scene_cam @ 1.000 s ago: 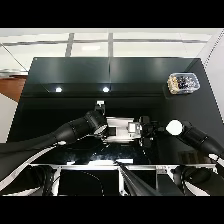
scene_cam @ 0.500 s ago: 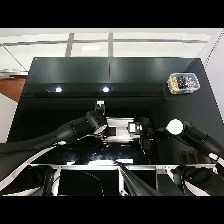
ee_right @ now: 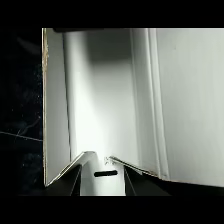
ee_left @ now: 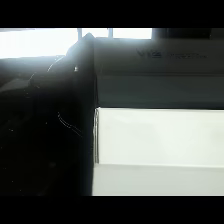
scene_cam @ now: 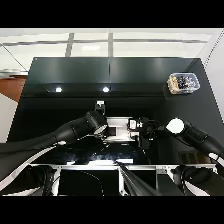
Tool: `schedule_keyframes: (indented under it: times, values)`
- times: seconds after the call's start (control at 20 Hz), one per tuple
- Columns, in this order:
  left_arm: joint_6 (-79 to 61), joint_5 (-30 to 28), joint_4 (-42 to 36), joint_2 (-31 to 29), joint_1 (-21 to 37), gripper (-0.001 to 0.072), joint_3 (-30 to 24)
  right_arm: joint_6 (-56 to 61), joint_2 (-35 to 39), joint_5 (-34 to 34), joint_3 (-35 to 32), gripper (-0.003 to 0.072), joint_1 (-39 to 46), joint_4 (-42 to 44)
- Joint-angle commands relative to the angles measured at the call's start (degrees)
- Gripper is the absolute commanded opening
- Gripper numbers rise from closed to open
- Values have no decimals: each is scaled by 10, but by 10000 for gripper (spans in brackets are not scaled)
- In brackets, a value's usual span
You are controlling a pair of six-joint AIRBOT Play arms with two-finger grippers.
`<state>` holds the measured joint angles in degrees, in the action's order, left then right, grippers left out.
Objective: Fold the box and place the chain.
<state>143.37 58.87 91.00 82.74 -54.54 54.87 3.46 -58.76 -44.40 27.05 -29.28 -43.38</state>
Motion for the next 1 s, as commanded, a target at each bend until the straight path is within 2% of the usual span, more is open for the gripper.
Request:
schedule_keyframes:
  times: [0.0, 0.5, 0.55, 0.6, 0.65, 0.75, 0.95]
  values:
    - [0, 0, 0, 0, 0, 31, 0, 0, -1, 11, 0, 308, 0, 33]
    - [0, 0, 0, 0, 0, 31, 0, 0, -14, 14, 0, 312, -1, 50]
    - [0, 0, 0, 0, 0, 31, 0, 0, -14, 14, 0, 342, -1, 50]
    - [0, 0, 0, 0, 0, 31, 0, 0, -14, 17, 0, 509, -1, 50]
    - [0, 0, 0, 0, 0, 31, 0, 0, -14, 20, 0, 522, -1, 50]
    - [0, 0, 0, 0, 0, 31, 0, 0, -14, 22, 0, 397, -1, 50]
    - [0, 0, 0, 0, 0, 31, 0, 0, -14, 24, 0, 377, -1, 50]
